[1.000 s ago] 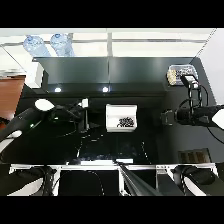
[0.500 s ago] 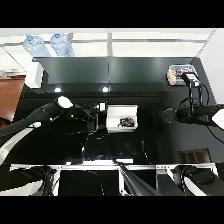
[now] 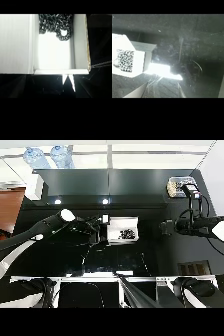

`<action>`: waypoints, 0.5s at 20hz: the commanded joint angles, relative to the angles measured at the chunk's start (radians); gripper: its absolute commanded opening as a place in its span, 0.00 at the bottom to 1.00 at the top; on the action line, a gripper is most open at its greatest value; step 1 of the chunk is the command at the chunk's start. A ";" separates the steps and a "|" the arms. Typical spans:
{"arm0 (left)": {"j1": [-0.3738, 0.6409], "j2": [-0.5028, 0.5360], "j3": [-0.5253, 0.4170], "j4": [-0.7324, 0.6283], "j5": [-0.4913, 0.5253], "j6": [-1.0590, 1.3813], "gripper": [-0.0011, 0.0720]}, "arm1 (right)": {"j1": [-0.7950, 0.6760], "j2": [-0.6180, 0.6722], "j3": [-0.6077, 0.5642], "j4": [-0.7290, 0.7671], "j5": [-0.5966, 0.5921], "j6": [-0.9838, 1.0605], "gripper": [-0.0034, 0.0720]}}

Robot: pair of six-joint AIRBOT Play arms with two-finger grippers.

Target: Fold the box and place the chain.

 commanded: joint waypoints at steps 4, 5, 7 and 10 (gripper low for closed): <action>-0.002 -0.001 0.001 0.037 -0.043 -0.064 0.99 | 0.000 -0.001 -0.001 -0.003 -0.005 0.000 0.61; -0.002 -0.001 0.001 0.032 -0.040 -0.065 0.99 | 0.000 -0.001 -0.001 -0.003 -0.006 -0.001 0.61; -0.002 -0.001 0.001 -0.003 -0.039 -0.064 0.99 | 0.000 -0.001 -0.001 -0.003 -0.011 -0.001 0.61; -0.002 -0.001 0.001 -0.020 -0.033 -0.065 0.99 | 0.000 -0.001 -0.001 -0.003 -0.010 -0.001 0.61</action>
